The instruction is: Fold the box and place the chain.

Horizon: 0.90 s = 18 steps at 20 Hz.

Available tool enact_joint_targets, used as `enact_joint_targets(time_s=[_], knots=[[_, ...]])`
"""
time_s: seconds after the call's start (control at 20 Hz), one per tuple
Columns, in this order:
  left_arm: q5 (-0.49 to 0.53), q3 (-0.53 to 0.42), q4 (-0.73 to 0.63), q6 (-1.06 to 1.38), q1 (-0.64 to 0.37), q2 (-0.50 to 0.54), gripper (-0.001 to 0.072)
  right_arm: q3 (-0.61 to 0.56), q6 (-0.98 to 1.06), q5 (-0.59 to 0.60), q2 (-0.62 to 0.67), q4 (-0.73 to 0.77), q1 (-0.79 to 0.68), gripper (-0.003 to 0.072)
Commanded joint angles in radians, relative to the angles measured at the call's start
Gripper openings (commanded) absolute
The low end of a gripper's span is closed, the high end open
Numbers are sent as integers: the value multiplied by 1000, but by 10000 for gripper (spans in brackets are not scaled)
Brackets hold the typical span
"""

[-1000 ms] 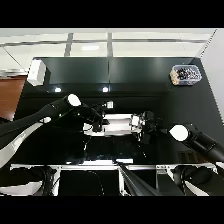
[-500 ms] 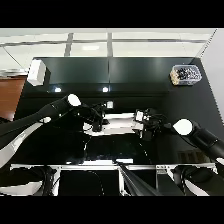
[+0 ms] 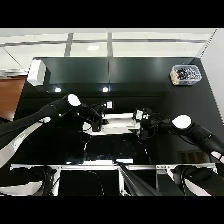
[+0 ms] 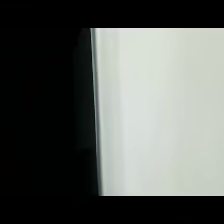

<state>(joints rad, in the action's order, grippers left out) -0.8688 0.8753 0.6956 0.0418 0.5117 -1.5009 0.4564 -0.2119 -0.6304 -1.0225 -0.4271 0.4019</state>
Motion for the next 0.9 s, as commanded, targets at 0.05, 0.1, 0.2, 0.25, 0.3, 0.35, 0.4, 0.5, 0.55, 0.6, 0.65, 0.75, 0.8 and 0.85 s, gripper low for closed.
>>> enact_joint_targets(time_s=[0.05,0.1,0.2,0.25,0.3,0.35,0.4,0.5,0.55,0.6,0.65,0.75,0.8,0.85], knots=[[1,0,-5,0,1,0,24,0,-79,-102,-39,57,-52,636],[1,0,-5,0,1,0,24,0,-86,-114,-47,56,-68,636],[1,0,-5,0,1,0,25,0,-112,-139,-66,53,-83,637],[2,0,-5,0,1,0,25,0,-119,-141,-76,37,-83,637],[2,0,-5,0,1,0,24,0,-119,-141,-88,5,-82,637],[2,0,-5,0,1,0,25,0,-121,-145,-102,-15,-82,637],[2,0,-5,0,1,0,25,0,-132,-145,-116,-23,-82,637],[2,0,-5,0,1,0,25,0,-166,-145,-136,-19,-82,637],[2,0,-5,0,1,0,25,0,-172,-143,-143,-20,-82,636],[2,0,-5,0,1,0,25,0,-179,-141,-152,-19,-82,636],[2,0,-5,0,1,0,25,3,-179,-140,-154,-23,-82,637],[2,0,-5,0,1,0,24,5,-179,-132,-156,-20,-82,637],[2,0,-5,0,1,0,25,7,-175,-133,-160,-24,-82,637],[2,0,-5,0,1,0,24,13,-166,-133,-164,-30,-82,637]])
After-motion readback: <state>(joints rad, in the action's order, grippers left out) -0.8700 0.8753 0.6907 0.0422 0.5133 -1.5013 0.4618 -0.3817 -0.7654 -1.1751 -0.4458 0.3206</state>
